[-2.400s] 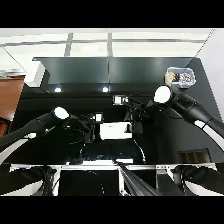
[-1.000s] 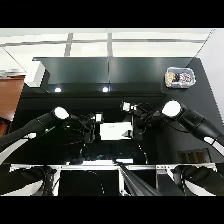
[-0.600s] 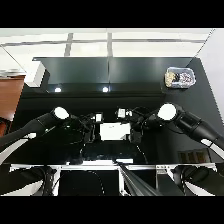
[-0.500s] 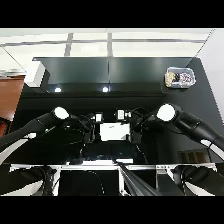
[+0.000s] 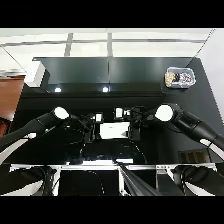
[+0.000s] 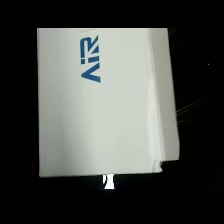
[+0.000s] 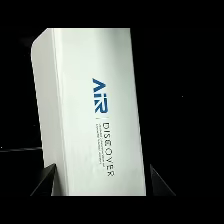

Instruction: Fold the box and place the chain.

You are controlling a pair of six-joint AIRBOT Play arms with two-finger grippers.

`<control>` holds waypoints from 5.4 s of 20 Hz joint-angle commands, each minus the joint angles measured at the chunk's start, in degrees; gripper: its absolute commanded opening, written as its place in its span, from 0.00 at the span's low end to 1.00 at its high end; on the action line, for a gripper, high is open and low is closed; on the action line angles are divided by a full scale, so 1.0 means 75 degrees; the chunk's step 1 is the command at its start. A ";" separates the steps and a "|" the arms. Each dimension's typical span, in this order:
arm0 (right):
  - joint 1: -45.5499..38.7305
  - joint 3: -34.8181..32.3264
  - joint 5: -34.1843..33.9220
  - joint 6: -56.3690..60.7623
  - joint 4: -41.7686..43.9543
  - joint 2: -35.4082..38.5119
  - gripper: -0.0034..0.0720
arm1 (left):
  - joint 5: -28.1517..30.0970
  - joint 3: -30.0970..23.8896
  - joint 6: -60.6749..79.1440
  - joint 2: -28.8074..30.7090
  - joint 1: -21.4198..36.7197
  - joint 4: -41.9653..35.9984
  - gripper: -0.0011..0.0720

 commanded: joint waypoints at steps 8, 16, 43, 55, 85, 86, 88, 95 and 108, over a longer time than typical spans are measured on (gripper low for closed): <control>-0.0064 0.0312 -0.0122 0.0163 -0.0105 -0.0006 0.99 | 0.0003 0.0009 0.0012 -0.0003 -0.0006 0.0003 0.50; -0.0064 0.0312 -0.0140 0.0513 -0.0047 -0.0035 0.87 | 0.0003 0.0009 0.0012 -0.0003 -0.0006 0.0003 0.50; -0.0143 0.0309 0.0414 0.0592 0.0577 -0.0318 0.70 | 0.0003 0.0009 0.0012 -0.0003 -0.0006 0.0000 0.50; -0.0058 0.0306 0.0595 0.0595 0.0583 -0.0595 0.70 | 0.0003 0.0009 0.0012 -0.0003 -0.0006 0.0000 0.50; -0.1635 -0.0452 0.2259 0.4753 0.4674 -0.0743 0.06 | 0.0006 0.0009 0.0012 -0.0003 -0.0006 0.0000 0.50; -0.1635 -0.0565 0.2212 0.4753 0.4739 -0.0842 0.06 | 0.0006 0.0009 0.0012 -0.0003 -0.0006 0.0003 0.50; -0.1612 -0.0711 0.2186 0.4759 0.4718 -0.0991 0.06 | 0.0006 0.0009 0.0012 -0.0003 -0.0006 0.0003 0.50; -0.1556 -0.0976 0.1288 0.4829 0.4465 -0.1387 0.06 | 0.0006 0.0009 0.0012 -0.0003 -0.0006 0.0000 0.50; -0.1708 -0.0982 0.1466 0.4497 0.4587 -0.1378 0.06 | 0.0003 0.0009 0.0012 0.0000 -0.0006 -0.0055 0.50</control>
